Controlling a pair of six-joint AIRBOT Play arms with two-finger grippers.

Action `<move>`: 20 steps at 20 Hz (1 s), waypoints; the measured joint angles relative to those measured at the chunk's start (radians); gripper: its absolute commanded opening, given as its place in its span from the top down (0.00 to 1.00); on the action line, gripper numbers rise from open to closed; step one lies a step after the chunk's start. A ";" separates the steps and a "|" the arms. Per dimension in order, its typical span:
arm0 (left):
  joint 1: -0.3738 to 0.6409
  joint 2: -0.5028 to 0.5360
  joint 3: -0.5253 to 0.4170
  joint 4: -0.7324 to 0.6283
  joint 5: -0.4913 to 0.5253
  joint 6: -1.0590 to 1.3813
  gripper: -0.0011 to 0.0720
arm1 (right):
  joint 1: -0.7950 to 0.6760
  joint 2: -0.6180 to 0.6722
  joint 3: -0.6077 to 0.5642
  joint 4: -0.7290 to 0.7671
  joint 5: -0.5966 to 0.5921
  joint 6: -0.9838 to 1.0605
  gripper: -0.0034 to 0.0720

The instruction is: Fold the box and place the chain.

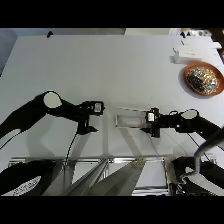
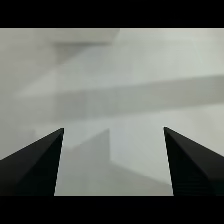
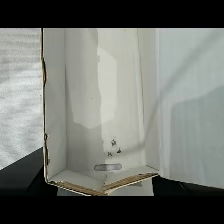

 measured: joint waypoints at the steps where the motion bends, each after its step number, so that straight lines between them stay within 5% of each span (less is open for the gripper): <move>1: 0.006 -0.040 -0.008 -0.071 0.016 0.085 0.03 | 0.000 0.000 0.000 0.000 0.000 0.000 0.35; 5: 0.001 -0.195 0.018 -0.251 0.053 0.310 0.03 | 0.000 0.000 0.000 0.000 0.000 0.000 0.35; 10: -0.018 -0.339 0.121 -0.316 0.056 0.388 0.02 | 0.000 0.000 0.000 0.000 0.000 0.000 0.35; 20: -0.079 -0.392 0.161 -0.331 0.051 0.412 0.02 | 0.000 0.000 0.000 0.000 0.000 0.000 0.35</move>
